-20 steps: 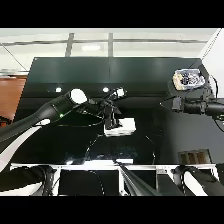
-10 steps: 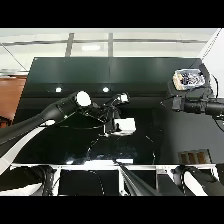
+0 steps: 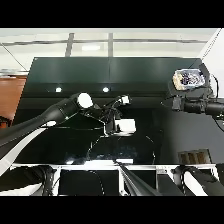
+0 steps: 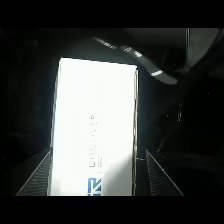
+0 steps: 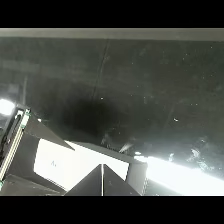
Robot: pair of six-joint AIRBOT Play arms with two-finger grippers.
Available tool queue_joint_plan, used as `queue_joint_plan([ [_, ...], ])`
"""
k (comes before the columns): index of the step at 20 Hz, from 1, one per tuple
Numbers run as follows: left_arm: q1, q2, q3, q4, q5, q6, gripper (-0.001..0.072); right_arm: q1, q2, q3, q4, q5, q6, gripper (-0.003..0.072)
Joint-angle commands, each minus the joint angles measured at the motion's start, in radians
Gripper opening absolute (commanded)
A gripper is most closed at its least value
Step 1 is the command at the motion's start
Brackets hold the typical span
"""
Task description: Fold the box and place the chain.
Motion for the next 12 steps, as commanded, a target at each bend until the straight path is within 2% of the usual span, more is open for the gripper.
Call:
queue_joint_plan([
  [1,-0.028,-0.002,0.001,0.052,0.0,0.002,0.0715,0.0,0.001,0.0,0.0,-0.003,0.0,0.0012],
  [7,-0.101,-0.056,0.001,0.147,0.003,0.001,0.0714,0.0,0.001,0.0,0.0,-0.003,0.0,0.0012],
  [11,-0.145,-0.07,0.002,0.257,0.081,0.001,0.0714,0.0,0.001,0.0,0.0,-0.006,0.0,0.0012],
  [12,-0.146,-0.067,0.004,0.258,0.089,0.0,0.0677,0.0,0.001,0.0,0.0,-0.006,0.0,0.0012],
])
